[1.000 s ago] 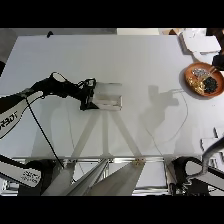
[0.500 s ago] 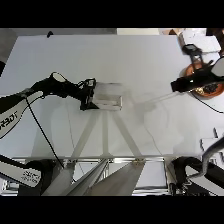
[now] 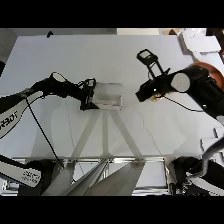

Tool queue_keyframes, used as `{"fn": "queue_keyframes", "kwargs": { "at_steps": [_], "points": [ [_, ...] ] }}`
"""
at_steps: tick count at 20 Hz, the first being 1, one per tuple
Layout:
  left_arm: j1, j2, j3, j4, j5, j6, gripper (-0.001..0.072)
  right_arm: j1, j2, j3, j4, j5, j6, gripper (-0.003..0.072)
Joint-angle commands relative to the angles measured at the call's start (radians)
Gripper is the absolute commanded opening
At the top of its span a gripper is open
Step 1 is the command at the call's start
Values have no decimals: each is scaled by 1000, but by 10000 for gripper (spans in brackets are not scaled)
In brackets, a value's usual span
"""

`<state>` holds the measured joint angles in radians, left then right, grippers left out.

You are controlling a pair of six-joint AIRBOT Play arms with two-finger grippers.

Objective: Fold the box and place the chain.

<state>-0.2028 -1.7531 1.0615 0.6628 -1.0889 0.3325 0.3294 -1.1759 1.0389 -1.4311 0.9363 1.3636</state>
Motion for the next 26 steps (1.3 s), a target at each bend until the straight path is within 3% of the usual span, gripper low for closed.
{"fn": "queue_keyframes", "kwargs": {
  "at_steps": [1, 9, 15, 17, 25, 26],
  "points": [
    [0, 0, 0, 0, 0, 0, 316, 115, -44, 0, 10, -84, 30, 10],
    [0, 0, 0, 0, 0, 0, 316, 311, -150, 0, 124, -397, 27, 9],
    [0, 0, 0, 0, 0, 0, 316, 349, -173, 0, 163, -666, 27, 9],
    [0, 0, 0, 0, 0, 0, 316, 343, -180, 0, 130, -669, 23, 10],
    [0, -1, 0, 0, 0, 0, 316, 270, -312, 0, 93, -471, 27, 13],
    [0, 0, 0, 0, 0, 0, 316, 271, -310, 0, 93, -470, 26, 55]
  ]
}}
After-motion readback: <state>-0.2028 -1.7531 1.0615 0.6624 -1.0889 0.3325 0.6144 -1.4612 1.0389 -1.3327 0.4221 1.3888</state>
